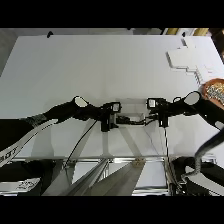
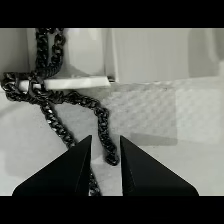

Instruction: Fold the box and place the chain.

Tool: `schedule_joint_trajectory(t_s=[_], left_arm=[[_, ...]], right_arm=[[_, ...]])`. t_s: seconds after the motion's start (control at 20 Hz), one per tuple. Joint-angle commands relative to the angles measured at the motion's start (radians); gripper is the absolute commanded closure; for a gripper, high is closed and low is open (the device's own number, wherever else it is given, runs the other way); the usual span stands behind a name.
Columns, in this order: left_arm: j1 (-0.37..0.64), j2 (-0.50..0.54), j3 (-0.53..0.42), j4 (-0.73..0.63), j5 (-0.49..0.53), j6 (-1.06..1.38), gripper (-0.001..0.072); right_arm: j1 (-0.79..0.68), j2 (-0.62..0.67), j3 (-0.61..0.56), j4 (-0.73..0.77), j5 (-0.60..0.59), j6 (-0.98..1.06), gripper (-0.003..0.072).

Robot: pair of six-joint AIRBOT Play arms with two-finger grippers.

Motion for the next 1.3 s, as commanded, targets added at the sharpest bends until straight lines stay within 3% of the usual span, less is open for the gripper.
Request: schedule_joint_trajectory(t_s=[0.0, 0.35, 0.5, 0.8, 1.1, 1.25], left_arm=[[0.000, 0.000, 0.000, 0.000, 0.000, 0.000, 0.0422], [0.000, 0.000, 0.000, 0.000, 0.000, 0.000, 0.0422], [0.000, 0.000, 0.000, 0.000, 0.000, 0.000, 0.0422], [0.000, 0.000, 0.000, 0.000, 0.000, 0.000, 0.0422], [0.000, 0.000, 0.000, 0.000, 0.000, 0.000, 0.0422], [0.000, 0.000, 0.000, 0.000, 0.000, 0.000, 0.0422]], right_arm=[[0.002, -0.016, -0.003, -0.006, -0.008, -0.027, 0.0506], [0.002, -0.041, -0.007, -0.040, -0.037, -0.026, 0.0533], [0.002, -0.036, -0.007, -0.041, -0.020, -0.026, 0.0669], [0.002, 0.164, -0.007, -0.052, 0.032, 0.032, 0.0669], [0.069, 0.327, -0.007, 0.280, 0.121, 0.060, 0.0669], [0.195, 0.319, -0.007, 0.291, 0.037, 0.103, 0.0669]])
